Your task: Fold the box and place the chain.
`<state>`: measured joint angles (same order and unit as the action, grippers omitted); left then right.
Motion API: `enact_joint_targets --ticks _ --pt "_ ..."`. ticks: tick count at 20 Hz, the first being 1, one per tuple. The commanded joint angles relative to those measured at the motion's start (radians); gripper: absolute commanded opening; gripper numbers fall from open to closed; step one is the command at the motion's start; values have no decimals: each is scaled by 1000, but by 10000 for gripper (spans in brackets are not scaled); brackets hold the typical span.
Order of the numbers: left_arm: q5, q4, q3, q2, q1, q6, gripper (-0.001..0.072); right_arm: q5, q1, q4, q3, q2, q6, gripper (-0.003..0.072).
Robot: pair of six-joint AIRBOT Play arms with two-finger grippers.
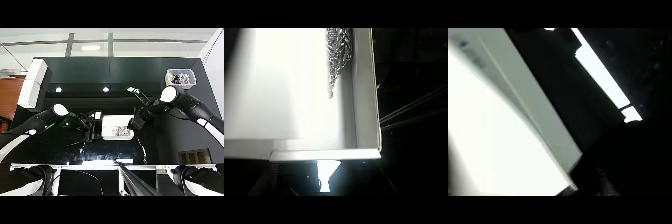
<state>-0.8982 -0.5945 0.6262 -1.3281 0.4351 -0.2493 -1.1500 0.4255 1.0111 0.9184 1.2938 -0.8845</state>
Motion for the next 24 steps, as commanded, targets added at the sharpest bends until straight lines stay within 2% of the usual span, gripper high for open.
enact_joint_targets --ticks 1,4,8,10,13,16,18,20,24 --pt "-1 0 0 0 0 0 511 87 32 38 0 0 18 699" --pt "-1 0 0 0 0 0 511 95 37 39 0 0 23 699" --pt "0 0 0 0 0 0 511 -31 15 34 3 -19 39 700" --pt "0 0 0 0 0 0 511 -117 5 22 3 -76 37 700" --pt "0 0 0 0 0 0 511 -176 -12 -100 4 -189 37 700" --pt "0 0 0 0 0 0 511 -166 -57 -258 4 -235 39 700" --pt "0 0 0 0 0 0 511 -108 -82 -300 3 -233 64 699" --pt "0 0 0 0 0 0 511 -56 -86 -266 2 -227 115 699" --pt "0 0 0 0 0 0 511 -32 -74 -145 -20 -159 156 698"
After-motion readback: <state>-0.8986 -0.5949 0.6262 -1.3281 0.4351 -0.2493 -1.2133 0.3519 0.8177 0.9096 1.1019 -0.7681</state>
